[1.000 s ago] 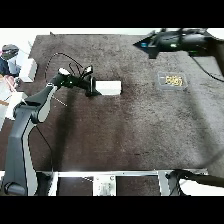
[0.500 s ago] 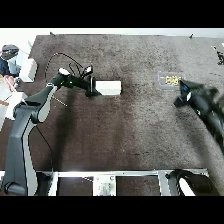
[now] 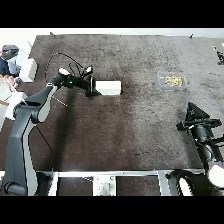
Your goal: Fold the box and place the chain.
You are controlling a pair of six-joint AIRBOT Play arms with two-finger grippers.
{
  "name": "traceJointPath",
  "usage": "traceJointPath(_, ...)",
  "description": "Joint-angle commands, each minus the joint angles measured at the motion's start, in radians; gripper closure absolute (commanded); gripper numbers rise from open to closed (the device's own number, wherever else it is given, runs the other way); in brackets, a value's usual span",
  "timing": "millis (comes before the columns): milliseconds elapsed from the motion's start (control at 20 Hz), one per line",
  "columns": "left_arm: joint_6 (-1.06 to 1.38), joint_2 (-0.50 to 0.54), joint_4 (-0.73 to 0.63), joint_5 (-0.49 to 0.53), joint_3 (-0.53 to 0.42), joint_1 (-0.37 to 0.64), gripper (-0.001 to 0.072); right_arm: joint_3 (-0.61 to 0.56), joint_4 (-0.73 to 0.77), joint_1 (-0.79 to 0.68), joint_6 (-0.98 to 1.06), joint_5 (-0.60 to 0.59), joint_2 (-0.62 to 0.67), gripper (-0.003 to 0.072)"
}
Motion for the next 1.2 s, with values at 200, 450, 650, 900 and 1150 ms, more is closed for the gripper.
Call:
traceJointPath(200,0.002,0.0,0.0,0.0,0.0,0.0,0.0228,-0.021,0.0,0.0,0.0,-0.013,0.026,0.0677)
traceJointPath(450,0.002,0.0,-0.001,0.001,0.0,0.0,0.0228,-0.021,0.0,0.0,0.0,-0.016,0.026,0.0677)
traceJointPath(650,0.002,0.001,-0.004,-0.001,0.0,0.0,0.0229,-0.021,0.0,0.0,0.0,-0.017,0.026,0.0677)
traceJointPath(900,-0.011,0.001,-0.021,-0.047,0.0,0.0,0.023,-0.021,0.0,0.0,0.0,-0.017,0.026,0.0677)
traceJointPath(1150,-0.127,0.035,-0.163,-0.044,0.02,0.015,0.0699,-0.021,0.0,0.0,0.0,-0.017,0.026,0.0677)
